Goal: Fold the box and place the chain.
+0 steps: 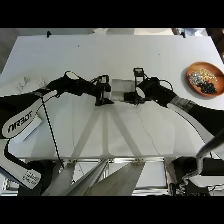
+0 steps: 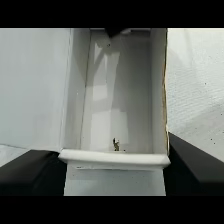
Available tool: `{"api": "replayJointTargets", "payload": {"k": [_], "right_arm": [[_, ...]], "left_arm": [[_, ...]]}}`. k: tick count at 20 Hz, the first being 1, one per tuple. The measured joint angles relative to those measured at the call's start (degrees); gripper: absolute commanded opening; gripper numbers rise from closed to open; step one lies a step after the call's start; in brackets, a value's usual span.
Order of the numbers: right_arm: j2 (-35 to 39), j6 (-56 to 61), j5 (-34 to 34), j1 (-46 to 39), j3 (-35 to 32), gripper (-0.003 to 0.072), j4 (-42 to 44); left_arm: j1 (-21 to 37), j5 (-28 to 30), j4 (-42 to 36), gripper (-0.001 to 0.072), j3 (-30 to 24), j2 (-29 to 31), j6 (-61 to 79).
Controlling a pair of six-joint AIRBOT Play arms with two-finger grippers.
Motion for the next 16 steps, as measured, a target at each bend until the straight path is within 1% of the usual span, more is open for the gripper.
{"api": "replayJointTargets", "payload": {"k": [5, 6, 7, 8, 11, 16], "right_arm": [[-0.4, 1.8, 0.0, 0.3, 0.0, 0.0009, 0.0], [-0.5, 1.9, 0.0, 0.3, 0.0, 0.0041, 0.1], [-0.5, 2.0, 0.0, 0.3, 0.0, 0.0218, 0.1], [-0.4, 2.1, -0.2, 0.3, 0.0, 0.0347, 0.3], [0.5, 2.3, -0.5, 0.3, 0.3, 0.0345, 0.7], [2.7, 2.0, 0.7, 0.4, 1.4, 0.0344, -1.0]], "left_arm": [[0.0, 0.0, 0.0, 0.0019, 0.0, 0.0, 0.0], [0.0, 0.0, 0.0, 0.0019, 0.0, 0.0, 0.0], [0.0, 0.1, 0.0, 0.0019, 0.0, 0.0, 0.0], [0.0, 0.0, 0.0, 0.0019, 0.0, 0.0, 0.0], [0.0, 0.0, 0.1, 0.0019, 0.0, 0.1, 0.1], [0.0, 0.6, -0.2, 0.0019, 0.0, 0.1, 0.0]]}}
